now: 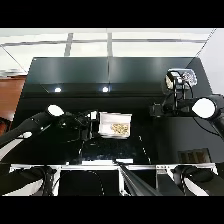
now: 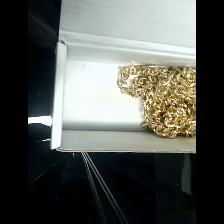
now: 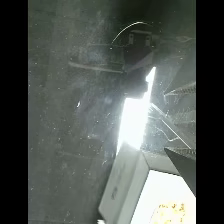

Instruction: Fold the box and place the chain.

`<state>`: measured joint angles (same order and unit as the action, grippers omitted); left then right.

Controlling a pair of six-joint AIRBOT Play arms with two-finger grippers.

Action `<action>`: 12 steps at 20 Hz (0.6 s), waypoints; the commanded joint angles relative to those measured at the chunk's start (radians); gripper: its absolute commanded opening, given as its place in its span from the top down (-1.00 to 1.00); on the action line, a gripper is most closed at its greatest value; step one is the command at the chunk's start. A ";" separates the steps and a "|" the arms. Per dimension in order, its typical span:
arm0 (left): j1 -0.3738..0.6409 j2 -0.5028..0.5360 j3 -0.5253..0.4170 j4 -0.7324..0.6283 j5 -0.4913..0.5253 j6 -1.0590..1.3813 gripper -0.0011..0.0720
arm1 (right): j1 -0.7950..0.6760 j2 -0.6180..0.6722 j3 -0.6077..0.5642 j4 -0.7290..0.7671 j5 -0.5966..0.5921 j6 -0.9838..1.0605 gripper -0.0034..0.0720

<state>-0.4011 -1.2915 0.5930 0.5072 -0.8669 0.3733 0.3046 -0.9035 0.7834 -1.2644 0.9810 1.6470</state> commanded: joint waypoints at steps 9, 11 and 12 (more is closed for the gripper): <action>-0.071 -0.002 0.001 0.038 0.055 -0.047 -0.69 | 0.001 -0.001 -0.001 0.015 -0.024 -0.001 -0.09; -0.071 -0.002 0.001 0.034 0.055 -0.067 -0.45 | 0.001 -0.006 -0.001 0.036 -0.070 0.000 -0.11; -0.071 -0.002 0.001 0.034 0.055 -0.067 -0.34 | 0.001 -0.018 -0.001 0.071 -0.105 0.000 -0.27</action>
